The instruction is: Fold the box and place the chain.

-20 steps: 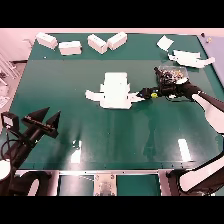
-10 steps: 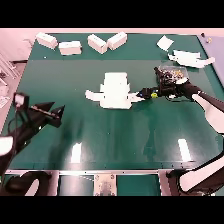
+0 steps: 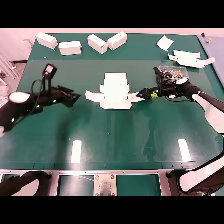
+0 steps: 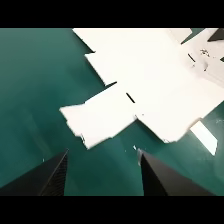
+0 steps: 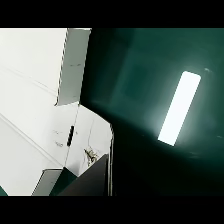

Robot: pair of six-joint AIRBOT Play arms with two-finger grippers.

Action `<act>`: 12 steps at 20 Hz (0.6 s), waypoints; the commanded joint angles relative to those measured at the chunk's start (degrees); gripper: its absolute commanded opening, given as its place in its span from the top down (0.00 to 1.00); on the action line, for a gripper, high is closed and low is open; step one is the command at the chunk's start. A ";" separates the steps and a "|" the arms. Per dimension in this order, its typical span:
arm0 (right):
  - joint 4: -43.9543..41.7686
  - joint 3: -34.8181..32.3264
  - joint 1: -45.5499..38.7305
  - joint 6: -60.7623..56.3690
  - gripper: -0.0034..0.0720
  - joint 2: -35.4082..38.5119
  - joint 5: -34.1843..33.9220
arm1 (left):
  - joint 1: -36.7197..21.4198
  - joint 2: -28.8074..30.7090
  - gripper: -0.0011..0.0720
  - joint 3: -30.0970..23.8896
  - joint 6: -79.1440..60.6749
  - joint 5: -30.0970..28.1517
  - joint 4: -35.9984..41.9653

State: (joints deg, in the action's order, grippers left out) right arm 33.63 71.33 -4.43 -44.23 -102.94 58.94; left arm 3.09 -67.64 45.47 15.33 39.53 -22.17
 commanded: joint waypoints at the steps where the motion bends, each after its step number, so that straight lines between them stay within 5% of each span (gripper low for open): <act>1: -0.02 -0.02 0.04 0.15 0.95 0.04 0.00 | -0.04 -9.11 0.28 8.33 -0.57 1.11 1.27; 7: -0.22 -0.02 0.13 0.11 0.95 0.07 0.04 | -0.24 -12.63 0.34 12.33 0.15 3.98 3.48; 12: -0.24 -0.02 0.42 -0.33 0.95 0.07 0.02 | -0.22 -29.97 0.34 30.18 8.92 20.26 -0.17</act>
State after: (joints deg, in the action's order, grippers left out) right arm 33.47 71.33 -4.10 -44.23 -102.89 58.98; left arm 2.92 -89.34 67.11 19.38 50.28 -21.04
